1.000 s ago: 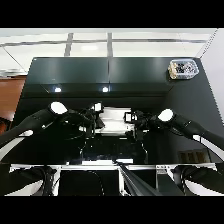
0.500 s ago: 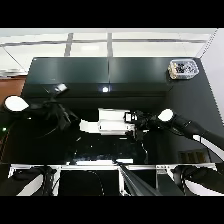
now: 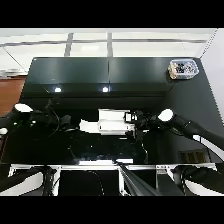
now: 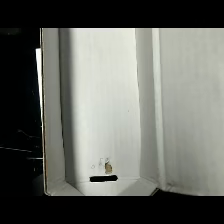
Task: Fold the box and place the chain.
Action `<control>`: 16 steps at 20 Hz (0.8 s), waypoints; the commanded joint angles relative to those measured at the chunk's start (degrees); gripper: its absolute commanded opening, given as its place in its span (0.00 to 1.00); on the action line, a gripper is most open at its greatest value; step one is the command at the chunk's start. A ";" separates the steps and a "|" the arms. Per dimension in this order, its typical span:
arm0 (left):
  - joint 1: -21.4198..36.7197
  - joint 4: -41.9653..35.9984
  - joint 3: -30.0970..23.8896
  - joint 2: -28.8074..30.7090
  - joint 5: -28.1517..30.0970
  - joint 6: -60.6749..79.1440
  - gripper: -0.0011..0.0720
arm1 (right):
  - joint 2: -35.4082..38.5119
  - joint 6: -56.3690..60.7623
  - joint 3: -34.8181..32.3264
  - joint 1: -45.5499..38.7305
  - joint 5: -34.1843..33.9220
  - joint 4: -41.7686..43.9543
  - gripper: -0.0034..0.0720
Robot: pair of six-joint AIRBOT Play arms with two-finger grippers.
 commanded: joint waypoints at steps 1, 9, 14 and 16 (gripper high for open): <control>-5.55 -7.65 -0.15 -4.92 2.54 0.33 0.05 | -0.02 0.00 0.00 0.02 0.02 0.00 0.30; -8.48 -10.62 6.23 -5.25 -1.29 5.53 0.28 | -0.02 0.00 0.00 0.02 0.02 0.00 0.30; -11.10 -10.64 9.40 -5.25 -4.37 5.60 0.87 | -0.02 0.00 0.00 0.02 0.02 0.00 0.30; -14.40 -9.70 10.51 -5.25 -3.39 5.46 0.85 | -0.02 0.00 0.00 0.02 0.02 0.00 0.30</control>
